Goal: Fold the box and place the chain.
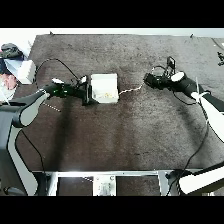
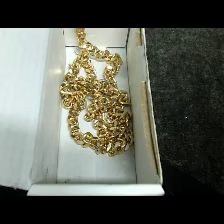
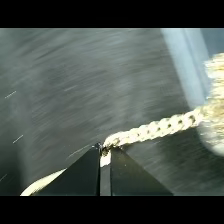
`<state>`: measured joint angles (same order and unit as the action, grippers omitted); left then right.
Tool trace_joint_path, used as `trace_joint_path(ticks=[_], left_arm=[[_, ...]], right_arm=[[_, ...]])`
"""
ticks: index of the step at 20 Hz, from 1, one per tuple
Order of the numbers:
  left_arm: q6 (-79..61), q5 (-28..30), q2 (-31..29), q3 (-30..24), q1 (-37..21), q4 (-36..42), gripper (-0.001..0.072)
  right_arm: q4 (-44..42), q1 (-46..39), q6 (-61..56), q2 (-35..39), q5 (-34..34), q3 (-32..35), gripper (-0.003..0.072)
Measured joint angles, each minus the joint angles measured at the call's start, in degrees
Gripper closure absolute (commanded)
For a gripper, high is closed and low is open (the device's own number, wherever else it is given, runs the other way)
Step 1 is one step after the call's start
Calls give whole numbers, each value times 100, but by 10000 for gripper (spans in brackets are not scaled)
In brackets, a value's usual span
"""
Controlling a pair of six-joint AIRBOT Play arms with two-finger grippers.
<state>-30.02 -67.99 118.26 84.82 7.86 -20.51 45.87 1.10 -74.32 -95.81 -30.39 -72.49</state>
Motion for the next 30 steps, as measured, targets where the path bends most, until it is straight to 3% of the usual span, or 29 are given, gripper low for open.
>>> trace_joint_path(ticks=[7, 12, 20, 27, 29, 30], left_arm=[[0, 0, 0, 0, 0, 0, 372], [0, 0, 0, 0, 0, 2, 372], [0, 0, 0, 0, 0, 0, 372], [0, 0, 0, 0, 0, 2, 372], [0, 0, 0, 0, 0, 2, 372], [0, 0, 0, 0, 0, 2, 372]], right_arm=[[-24, 782, 590, 1751, -494, -44, 670], [-26, 1493, 793, 2330, -323, -466, 671], [-7, 2378, 990, 2291, 243, -949, 670], [15, 2632, 811, 1362, -369, -990, 665], [39, 2653, 741, 1054, -605, -990, 396], [70, 2651, 726, 940, -717, -990, 399]])
